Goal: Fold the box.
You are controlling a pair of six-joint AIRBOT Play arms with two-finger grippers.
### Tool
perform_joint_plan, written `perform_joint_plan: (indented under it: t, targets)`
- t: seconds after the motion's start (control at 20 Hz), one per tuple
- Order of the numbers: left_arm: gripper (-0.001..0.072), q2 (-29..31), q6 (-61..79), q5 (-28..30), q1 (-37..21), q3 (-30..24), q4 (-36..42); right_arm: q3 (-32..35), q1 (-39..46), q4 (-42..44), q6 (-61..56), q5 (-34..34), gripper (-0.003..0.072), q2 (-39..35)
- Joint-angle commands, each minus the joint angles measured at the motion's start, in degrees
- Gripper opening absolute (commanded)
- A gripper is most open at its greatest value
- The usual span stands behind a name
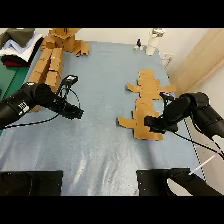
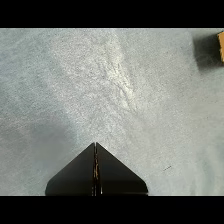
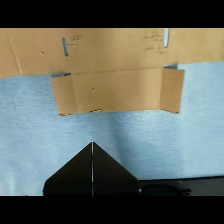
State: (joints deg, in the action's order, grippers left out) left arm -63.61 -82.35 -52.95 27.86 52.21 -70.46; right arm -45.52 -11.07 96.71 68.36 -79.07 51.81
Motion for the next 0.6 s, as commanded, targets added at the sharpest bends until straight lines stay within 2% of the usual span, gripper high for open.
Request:
perform_joint_plan:
  t: [0.0, 0.15, 0.2, 0.25, 0.3, 0.4, 0.5, 0.55]
  targets:
    - [0.0013, 0.0, 0.0, 0.0, 0.0, 0.0, 0.0, 0.3, -0.2, 1.1, -0.4, 0.7, 0.0002, -0.3]
    - [0.0012, 0.0, 0.0, 0.0, 0.0, 0.0, 0.0, 0.3, -0.1, -2.9, -0.2, 3.1, 0.0024, -0.3]
    - [0.0013, 0.0, 0.0, 0.0, 0.0, 0.0, 0.0, 0.3, 0.5, -7.0, -0.2, 3.0, 0.0146, -0.3]
    - [0.0012, 0.0, 0.0, 0.0, 0.0, 0.0, 0.0, 0.0, 1.8, -12.5, -0.2, 2.1, 0.0306, -0.1]
    - [0.0013, 0.0, 0.0, 0.0, 0.0, 0.0, 0.0, -0.4, 4.1, -18.8, 0.3, 0.9, 0.0343, 0.4]
    - [0.0013, 0.0, 0.0, 0.0, 0.0, 0.0, 0.0, -0.6, 11.2, -25.4, 4.5, 0.4, 0.0352, 2.0]
    - [0.0013, 0.0, 0.0, 0.0, 0.0, 0.0, 0.0, -0.7, 20.2, -24.4, 10.0, 2.7, 0.0500, 4.0]
    - [0.0013, 0.0, 0.0, 0.0, 0.0, 0.0, 0.0, -0.7, 24.2, -23.8, 11.8, 5.0, 0.0532, 5.0]
